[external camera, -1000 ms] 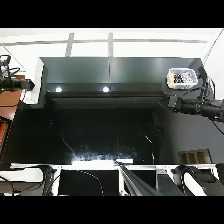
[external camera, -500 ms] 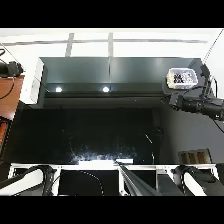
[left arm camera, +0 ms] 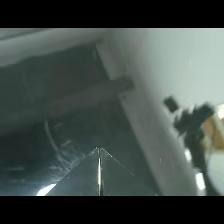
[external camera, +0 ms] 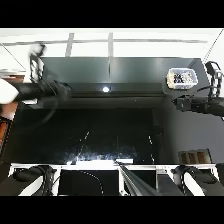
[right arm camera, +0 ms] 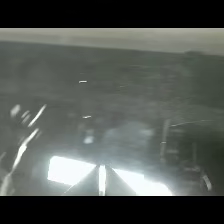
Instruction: Fold the box and place the chain.
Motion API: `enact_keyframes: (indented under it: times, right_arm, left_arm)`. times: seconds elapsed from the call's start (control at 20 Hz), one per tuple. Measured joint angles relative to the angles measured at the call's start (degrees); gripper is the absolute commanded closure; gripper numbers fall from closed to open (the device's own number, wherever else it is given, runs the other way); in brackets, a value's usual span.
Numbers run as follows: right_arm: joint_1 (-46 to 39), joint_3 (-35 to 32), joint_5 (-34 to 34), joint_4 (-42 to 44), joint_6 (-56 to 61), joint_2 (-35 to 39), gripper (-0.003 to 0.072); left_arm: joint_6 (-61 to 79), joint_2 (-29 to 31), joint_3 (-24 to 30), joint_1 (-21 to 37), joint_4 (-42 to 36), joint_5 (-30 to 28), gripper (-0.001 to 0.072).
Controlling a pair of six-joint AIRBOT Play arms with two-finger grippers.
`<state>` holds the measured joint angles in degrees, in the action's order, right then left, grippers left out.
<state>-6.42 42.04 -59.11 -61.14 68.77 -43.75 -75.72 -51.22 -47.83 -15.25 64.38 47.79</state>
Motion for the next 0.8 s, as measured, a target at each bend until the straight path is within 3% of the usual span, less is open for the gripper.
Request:
enact_keyframes:
  times: [0.25,0.8]
  right_arm:
    - [0.0,-3.28,6.64,-4.0,0.11,0.63,0.0645]
    - [0.0,-4.09,8.79,-5.51,0.17,0.76,0.0645]
  left_arm:
    - [-8.22,5.4,7.91,-6.01,6.49,-3.85,0.0678]
    - [-10.86,6.78,9.79,-7.37,8.61,-6.03,0.0678]
